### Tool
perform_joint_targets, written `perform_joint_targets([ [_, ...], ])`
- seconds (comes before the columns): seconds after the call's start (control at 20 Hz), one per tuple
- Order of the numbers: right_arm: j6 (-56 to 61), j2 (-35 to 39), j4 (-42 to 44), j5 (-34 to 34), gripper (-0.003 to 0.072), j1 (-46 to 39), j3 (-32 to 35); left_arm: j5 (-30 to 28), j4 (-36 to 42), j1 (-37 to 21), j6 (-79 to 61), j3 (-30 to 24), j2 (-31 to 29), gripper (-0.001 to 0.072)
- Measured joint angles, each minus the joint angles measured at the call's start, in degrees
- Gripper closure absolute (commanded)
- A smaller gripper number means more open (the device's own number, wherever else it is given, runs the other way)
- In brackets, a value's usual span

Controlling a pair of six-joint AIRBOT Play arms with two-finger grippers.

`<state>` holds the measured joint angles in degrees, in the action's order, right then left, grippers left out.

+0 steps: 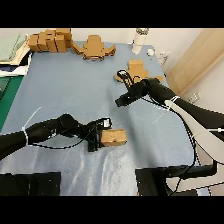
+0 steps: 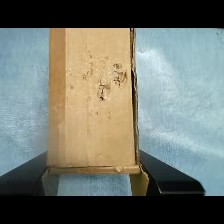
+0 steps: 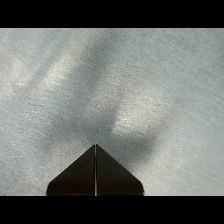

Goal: Fold the box.

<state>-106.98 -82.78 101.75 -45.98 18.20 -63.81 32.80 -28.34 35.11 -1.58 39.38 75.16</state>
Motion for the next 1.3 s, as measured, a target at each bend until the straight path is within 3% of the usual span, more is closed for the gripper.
perform_joint_targets([
  [0.25,0.0,0.0,0.0,0.0,0.0682,0.0,0.0,-3.3,-0.2,-5.9,6.8,0.5,-2.2,0.0297],
  [0.5,0.0,0.0,0.0,0.0,0.0681,0.0,0.0,-9.6,-0.3,-20.8,11.6,1.7,-3.3,0.0297],
  [0.7,0.0,0.0,0.0,0.0,0.0682,0.0,0.0,-18.0,-0.3,-32.8,12.7,5.2,-0.8,0.0297],
  [1.0,0.0,0.0,0.0,0.0,0.0682,0.0,0.0,-23.9,-0.1,-45.4,13.3,20.3,13.4,0.0297],
  [1.3,0.0,0.0,0.0,0.0,0.0682,0.0,0.0,-25.6,0.0,-49.7,13.9,40.8,30.7,0.0297],
])
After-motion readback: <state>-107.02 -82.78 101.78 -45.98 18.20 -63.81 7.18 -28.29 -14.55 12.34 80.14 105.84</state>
